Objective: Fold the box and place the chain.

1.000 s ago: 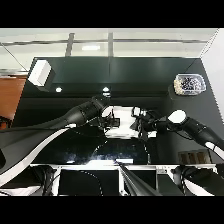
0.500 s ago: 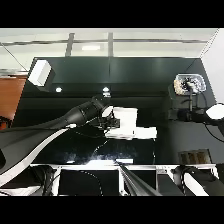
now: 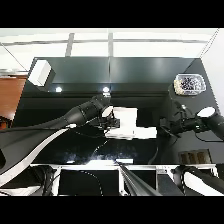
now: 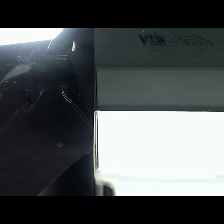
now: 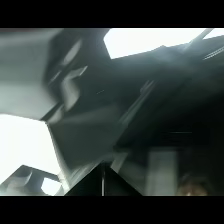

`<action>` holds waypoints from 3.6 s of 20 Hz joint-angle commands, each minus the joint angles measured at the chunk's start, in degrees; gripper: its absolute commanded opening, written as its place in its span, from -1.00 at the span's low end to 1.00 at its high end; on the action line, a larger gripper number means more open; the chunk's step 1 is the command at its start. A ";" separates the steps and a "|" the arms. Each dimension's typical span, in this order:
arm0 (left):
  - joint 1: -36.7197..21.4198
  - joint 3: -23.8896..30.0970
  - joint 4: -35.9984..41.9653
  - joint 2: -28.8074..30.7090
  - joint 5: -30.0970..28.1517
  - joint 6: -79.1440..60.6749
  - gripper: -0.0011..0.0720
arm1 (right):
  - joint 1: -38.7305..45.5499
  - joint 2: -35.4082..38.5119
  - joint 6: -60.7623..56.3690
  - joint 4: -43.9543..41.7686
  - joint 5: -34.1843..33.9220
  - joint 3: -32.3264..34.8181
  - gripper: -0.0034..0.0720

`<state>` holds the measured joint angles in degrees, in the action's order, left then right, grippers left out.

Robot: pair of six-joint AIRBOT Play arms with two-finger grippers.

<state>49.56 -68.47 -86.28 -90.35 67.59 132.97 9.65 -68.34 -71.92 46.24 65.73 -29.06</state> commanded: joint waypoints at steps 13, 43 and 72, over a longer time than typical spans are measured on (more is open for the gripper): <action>-0.04 0.00 -0.04 -0.02 0.00 -0.07 -0.90 | -5.66 -5.97 22.82 -20.70 11.96 -3.26 0.68; -0.04 0.00 -0.04 -0.02 0.00 -0.07 -0.90 | -44.98 -5.97 -46.23 29.64 -4.96 -21.77 0.03; -0.04 0.00 -0.04 -0.02 0.00 -0.07 -0.90 | -49.77 -10.51 -55.74 33.35 -4.52 -23.30 -0.84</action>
<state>49.56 -68.47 -86.21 -90.35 67.53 133.05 -40.05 -78.76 -127.90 79.81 61.47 -51.79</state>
